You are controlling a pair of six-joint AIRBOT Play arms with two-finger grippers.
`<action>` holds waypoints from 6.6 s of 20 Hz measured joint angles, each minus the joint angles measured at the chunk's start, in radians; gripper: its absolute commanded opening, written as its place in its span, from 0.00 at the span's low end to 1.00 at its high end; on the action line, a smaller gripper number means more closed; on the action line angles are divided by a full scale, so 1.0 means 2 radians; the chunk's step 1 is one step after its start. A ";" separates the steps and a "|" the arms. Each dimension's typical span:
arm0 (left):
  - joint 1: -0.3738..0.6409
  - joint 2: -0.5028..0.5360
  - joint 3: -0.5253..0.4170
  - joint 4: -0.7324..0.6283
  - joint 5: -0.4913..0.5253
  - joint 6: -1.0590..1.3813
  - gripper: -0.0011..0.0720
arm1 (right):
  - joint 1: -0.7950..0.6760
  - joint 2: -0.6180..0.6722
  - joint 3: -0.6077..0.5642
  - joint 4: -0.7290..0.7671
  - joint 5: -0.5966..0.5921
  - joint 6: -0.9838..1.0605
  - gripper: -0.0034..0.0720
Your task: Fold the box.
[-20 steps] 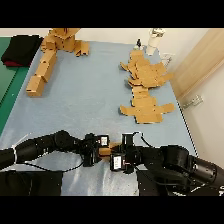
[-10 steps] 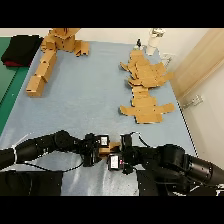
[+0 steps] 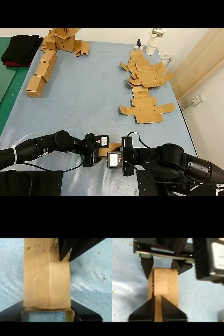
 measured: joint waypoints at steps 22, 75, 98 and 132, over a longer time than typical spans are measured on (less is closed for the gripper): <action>0.000 0.000 0.000 0.000 0.000 -0.001 0.65 | -0.046 0.064 -0.077 0.259 0.067 0.537 0.04; 0.000 0.000 0.001 0.000 0.002 -0.004 0.64 | -0.208 -0.031 0.019 -0.129 -0.229 0.700 0.05; 0.556 0.161 0.035 0.453 -0.112 -0.615 0.68 | -0.210 -0.046 0.019 -0.196 -0.212 0.723 0.05; 0.568 -0.108 0.277 0.459 -0.178 -0.580 0.97 | -0.210 -0.046 0.019 -0.196 -0.179 0.746 0.05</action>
